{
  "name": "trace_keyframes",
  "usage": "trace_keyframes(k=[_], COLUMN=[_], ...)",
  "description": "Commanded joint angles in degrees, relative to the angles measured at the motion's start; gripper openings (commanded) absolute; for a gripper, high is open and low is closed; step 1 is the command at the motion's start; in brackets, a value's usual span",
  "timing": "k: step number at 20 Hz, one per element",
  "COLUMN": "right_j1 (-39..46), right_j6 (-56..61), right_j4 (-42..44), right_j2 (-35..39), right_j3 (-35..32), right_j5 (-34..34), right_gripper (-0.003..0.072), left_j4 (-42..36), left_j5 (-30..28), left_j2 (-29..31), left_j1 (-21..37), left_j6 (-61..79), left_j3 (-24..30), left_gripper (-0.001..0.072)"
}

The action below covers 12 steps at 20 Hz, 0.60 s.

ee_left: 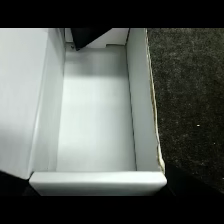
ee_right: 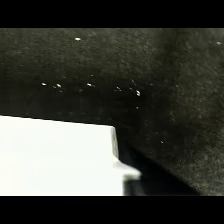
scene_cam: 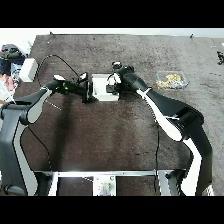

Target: Fold the box and place the chain.

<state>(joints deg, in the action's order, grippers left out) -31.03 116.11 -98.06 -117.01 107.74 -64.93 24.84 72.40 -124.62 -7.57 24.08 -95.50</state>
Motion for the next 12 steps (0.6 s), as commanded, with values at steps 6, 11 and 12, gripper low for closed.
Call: trace_keyframes(k=[6, 11, 12], right_j1=[0.17, 3.28, 4.66], right_j6=[-2.82, -14.05, -17.55], right_j4=[0.59, 0.79, 0.74], right_j2=[3.19, 11.13, 13.31], right_j3=[0.11, 0.11, 0.11], right_j5=[-2.78, -1.97, -1.92], right_gripper=[0.0374, 0.0374, 0.0374], left_j4=[0.0, 0.0, 0.0], left_j5=[0.04, 0.04, 0.04], left_j2=[-0.02, -0.02, -0.02], left_j1=[0.0, 0.0, 0.0], left_j6=[-0.04, -0.04, -0.04], left_j3=[-0.04, -0.04, -0.04], left_gripper=[0.0404, 0.0404, 0.0404])
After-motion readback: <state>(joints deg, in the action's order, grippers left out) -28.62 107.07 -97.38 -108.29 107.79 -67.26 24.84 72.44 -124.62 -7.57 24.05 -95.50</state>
